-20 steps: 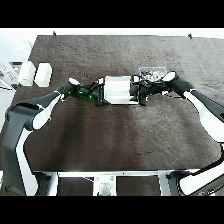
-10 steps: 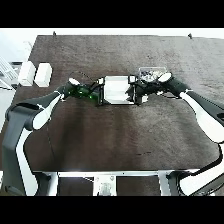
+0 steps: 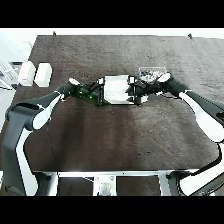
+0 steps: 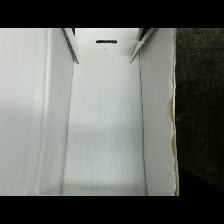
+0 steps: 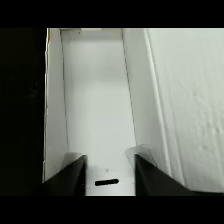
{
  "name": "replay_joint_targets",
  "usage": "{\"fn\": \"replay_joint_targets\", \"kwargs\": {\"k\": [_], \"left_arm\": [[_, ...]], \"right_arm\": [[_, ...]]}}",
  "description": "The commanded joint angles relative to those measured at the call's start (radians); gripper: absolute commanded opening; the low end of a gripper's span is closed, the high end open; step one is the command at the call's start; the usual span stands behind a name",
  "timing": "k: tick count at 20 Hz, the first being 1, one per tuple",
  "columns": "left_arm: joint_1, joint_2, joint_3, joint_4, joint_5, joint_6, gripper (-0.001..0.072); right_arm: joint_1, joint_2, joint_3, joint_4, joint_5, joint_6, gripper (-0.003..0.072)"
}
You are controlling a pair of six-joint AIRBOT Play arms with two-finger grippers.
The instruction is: Fold the box and place the chain.
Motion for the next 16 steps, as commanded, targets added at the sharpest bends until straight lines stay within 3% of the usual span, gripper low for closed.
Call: {"fn": "replay_joint_targets", "kwargs": {"k": [1, 5, 10, 16], "left_arm": [[0.000, 0.000, 0.000, 0.000, -0.001, -0.002, 0.0426], [0.000, 0.000, 0.000, 0.000, 0.000, -0.002, 0.0426], [0.000, 0.000, 0.000, 0.000, 0.000, -0.002, 0.0426], [0.000, 0.000, 0.000, 0.000, 0.001, -0.002, 0.0426]], "right_arm": [[-0.001, 0.018, 0.000, -0.124, 0.007, 0.125, 0.0210], [-0.013, 0.092, 0.000, -0.229, 0.075, 0.233, 0.0024], [-0.099, 0.240, 0.000, -0.226, 0.128, 0.385, 0.0012], [-0.334, 0.241, -0.002, -0.221, 0.127, 0.911, 0.0011]]}}
